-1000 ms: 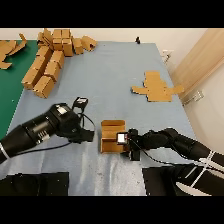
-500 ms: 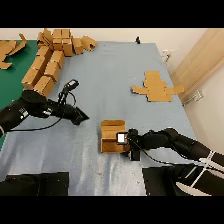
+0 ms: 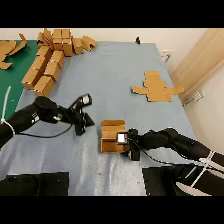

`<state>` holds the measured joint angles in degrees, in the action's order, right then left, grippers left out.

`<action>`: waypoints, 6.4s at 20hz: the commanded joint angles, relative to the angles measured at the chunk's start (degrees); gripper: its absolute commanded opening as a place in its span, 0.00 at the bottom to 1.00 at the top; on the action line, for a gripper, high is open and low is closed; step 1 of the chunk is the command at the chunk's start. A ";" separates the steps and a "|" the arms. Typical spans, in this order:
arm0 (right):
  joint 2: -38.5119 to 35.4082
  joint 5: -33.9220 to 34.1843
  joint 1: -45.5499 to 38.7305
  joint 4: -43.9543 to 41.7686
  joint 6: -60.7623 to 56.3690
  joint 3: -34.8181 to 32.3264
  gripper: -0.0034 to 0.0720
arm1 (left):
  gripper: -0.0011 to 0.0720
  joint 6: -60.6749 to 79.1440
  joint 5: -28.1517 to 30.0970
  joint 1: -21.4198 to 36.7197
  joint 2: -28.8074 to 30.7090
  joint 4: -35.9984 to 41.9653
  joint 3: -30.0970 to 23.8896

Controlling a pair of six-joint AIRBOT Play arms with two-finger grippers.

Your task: Fold the box.

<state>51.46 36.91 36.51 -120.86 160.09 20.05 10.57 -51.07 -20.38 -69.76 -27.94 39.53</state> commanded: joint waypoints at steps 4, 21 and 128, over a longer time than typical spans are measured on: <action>0.02 -0.31 0.02 0.00 -0.02 0.00 0.84 | 0.03 -3.32 7.67 -10.56 7.15 -11.13 -7.72; 0.02 -1.95 0.02 0.04 0.00 0.00 0.84 | 0.96 -9.05 18.34 -19.32 9.38 -7.08 -12.15; -22.53 40.87 -15.80 -6.05 -57.70 6.78 1.00 | 0.74 -20.92 16.17 -18.82 7.72 -17.51 -11.63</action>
<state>28.97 78.59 20.71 -126.91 102.48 26.79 -9.54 -33.85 -40.03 -62.08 -43.72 27.86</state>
